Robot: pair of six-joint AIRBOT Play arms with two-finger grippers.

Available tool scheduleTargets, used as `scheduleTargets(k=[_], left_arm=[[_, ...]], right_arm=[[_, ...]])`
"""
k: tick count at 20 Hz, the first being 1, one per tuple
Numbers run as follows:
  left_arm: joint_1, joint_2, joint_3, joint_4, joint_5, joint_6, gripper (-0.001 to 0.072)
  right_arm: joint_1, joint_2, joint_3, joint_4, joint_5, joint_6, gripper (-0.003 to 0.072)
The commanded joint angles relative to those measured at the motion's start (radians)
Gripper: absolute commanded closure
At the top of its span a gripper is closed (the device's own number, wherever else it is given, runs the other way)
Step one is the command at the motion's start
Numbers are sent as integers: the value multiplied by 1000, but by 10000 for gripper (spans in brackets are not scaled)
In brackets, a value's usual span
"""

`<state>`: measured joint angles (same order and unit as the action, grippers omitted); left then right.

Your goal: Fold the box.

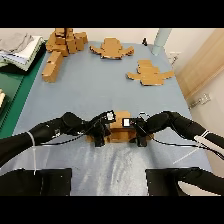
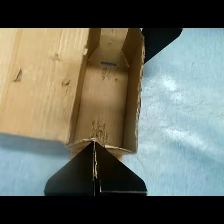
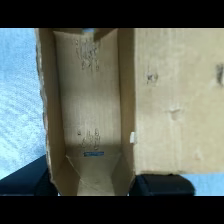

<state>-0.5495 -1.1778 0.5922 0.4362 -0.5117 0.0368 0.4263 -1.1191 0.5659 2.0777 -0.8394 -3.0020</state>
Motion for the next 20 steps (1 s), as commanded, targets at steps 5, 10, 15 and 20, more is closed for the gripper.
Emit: scheduleTargets(k=[5,10,15,20], left_arm=[[87,296,1,689,-275,-974,695],[233,309,-65,844,-329,-1818,695],[145,170,-87,608,-228,-1741,695],[24,105,-87,436,-48,-1667,695]], right_arm=[[0,1,0,0,0,0,164],[0,1,0,0,0,0,164],[0,1,0,0,0,0,164],[0,1,0,0,0,0,165]])
